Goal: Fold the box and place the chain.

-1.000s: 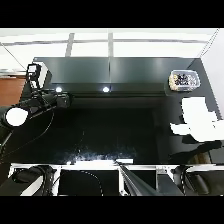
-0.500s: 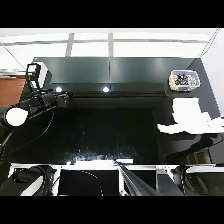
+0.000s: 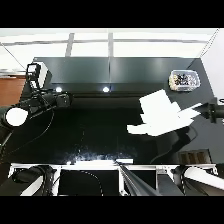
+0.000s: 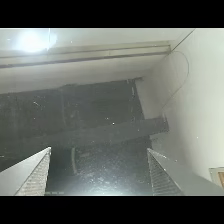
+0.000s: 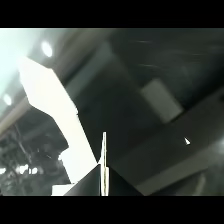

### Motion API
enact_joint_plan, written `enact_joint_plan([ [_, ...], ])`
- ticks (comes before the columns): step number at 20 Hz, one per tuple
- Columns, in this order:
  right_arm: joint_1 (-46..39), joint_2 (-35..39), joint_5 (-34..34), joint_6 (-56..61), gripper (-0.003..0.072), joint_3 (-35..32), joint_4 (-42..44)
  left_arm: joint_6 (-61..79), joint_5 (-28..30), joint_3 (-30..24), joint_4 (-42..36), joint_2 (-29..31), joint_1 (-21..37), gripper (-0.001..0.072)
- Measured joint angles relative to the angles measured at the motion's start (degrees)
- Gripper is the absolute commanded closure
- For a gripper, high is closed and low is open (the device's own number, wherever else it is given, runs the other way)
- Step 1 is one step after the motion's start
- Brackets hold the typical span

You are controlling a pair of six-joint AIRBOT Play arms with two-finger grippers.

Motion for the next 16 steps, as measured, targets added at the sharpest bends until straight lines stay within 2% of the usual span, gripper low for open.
enact_joint_plan([
  [3,9.05,9.35,-5.86,-2.19,0.0676,-6.45,8.09,0.00,0.00,0.00,-0.22,0.00,0.00,0.0004],
  [8,22.77,22.29,-15.28,-16.24,0.0677,-17.59,21.77,0.00,-0.42,-0.07,-1.16,-0.02,-0.11,0.0004],
  [11,28.13,25.94,-19.56,-27.12,0.0676,-24.15,28.35,-0.02,-0.50,-0.07,-3.56,-0.35,-0.11,0.0004],
  [16,32.24,27.80,-25.03,-38.03,0.0676,-31.19,32.11,-0.02,-2.19,-0.07,-9.88,-3.15,-0.11,0.0004],
])
